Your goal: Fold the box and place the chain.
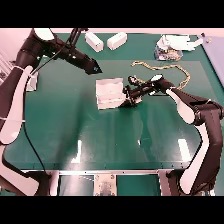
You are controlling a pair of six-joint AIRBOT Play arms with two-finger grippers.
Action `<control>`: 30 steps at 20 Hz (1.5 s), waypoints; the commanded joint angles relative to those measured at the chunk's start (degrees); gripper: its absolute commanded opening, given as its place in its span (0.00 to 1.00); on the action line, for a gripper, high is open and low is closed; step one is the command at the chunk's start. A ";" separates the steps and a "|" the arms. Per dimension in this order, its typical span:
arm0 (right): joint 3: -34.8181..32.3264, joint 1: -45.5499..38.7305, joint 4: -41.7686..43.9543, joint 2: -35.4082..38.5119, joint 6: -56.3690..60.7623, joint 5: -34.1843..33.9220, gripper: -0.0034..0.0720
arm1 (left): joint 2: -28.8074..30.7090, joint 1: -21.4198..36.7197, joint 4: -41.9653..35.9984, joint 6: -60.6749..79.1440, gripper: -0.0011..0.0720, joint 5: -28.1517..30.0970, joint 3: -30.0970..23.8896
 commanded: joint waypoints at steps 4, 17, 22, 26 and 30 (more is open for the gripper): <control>0.00 0.02 0.00 0.00 0.00 0.02 0.71 | 0.04 0.70 -5.20 8.70 0.72 0.94 -0.13; -0.02 0.02 0.00 0.00 0.00 0.02 0.71 | 0.04 0.96 -9.38 12.00 0.66 -8.39 -0.44; 0.00 0.02 0.00 0.00 0.00 0.04 0.71 | 0.04 0.96 -9.14 9.55 0.66 -6.58 -0.46; 0.00 0.02 0.02 0.00 0.00 0.04 0.71 | 0.39 3.17 -19.50 7.96 0.66 -4.39 -6.62; -0.02 0.00 0.02 0.00 0.00 0.02 0.71 | 6.95 3.69 -22.97 17.86 0.66 5.18 -23.93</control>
